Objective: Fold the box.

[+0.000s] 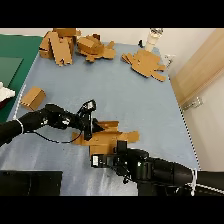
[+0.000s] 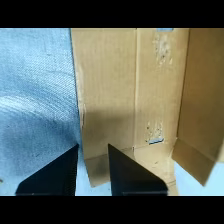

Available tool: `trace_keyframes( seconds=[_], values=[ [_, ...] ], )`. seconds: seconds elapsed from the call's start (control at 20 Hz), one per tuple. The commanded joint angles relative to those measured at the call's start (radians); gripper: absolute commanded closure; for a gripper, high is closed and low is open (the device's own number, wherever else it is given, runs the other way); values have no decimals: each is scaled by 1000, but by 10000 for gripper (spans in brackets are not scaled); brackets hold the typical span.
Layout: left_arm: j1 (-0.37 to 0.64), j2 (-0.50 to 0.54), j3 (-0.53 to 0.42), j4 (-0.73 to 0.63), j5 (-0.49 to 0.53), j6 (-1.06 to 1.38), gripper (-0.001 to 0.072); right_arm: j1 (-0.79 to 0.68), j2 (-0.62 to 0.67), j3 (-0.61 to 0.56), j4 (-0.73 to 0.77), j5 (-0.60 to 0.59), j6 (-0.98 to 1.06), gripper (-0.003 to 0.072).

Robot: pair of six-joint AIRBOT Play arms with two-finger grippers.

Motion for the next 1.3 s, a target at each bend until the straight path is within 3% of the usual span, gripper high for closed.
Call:
trace_keyframes(
  seconds=[0.0,0.55,0.65,0.85,1.0,1.25],
  values=[
    [0,0,1,0,-1,0,693,0,-2,39,-24,-3,1,381],
    [0,0,1,1,-2,0,693,-6,27,53,-21,13,80,381],
    [0,0,1,1,-2,0,693,-42,27,34,-19,-40,177,382],
    [0,0,1,1,-2,0,692,-134,33,-42,-5,-210,142,382],
    [0,0,1,1,-2,0,693,-201,82,-48,156,-301,-67,382],
    [0,0,1,1,-2,0,693,-387,166,-62,628,-254,-518,382]
  ],
)
